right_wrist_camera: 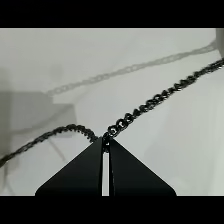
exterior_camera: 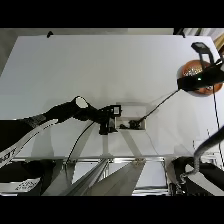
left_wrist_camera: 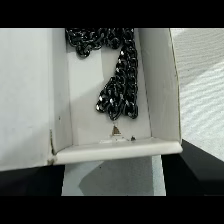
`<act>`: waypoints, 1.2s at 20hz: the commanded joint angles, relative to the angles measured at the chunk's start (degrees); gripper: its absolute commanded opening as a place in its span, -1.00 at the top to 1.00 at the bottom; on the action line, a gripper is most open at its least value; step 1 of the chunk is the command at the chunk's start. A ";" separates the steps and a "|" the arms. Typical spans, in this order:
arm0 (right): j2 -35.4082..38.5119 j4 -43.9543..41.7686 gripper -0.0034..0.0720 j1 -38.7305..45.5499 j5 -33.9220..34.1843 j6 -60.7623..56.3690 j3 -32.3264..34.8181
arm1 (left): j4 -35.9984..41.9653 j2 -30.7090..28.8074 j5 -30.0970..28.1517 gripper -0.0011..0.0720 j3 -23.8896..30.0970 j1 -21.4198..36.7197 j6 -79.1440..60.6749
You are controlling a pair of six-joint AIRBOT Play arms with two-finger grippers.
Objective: Fold the box and place the chain.
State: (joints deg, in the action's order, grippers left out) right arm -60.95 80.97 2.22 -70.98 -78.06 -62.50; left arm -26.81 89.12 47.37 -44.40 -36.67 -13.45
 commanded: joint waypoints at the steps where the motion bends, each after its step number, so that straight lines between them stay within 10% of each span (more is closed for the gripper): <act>1: 10.03 -3.61 0.87 0.00 -4.46 1.92 -0.07 | -0.02 -0.02 -0.02 0.06 0.00 0.02 -0.02; 24: 29.64 -38.71 0.87 -0.02 -12.17 9.60 -0.07 | -0.02 -0.02 -0.02 0.06 0.00 0.02 -0.02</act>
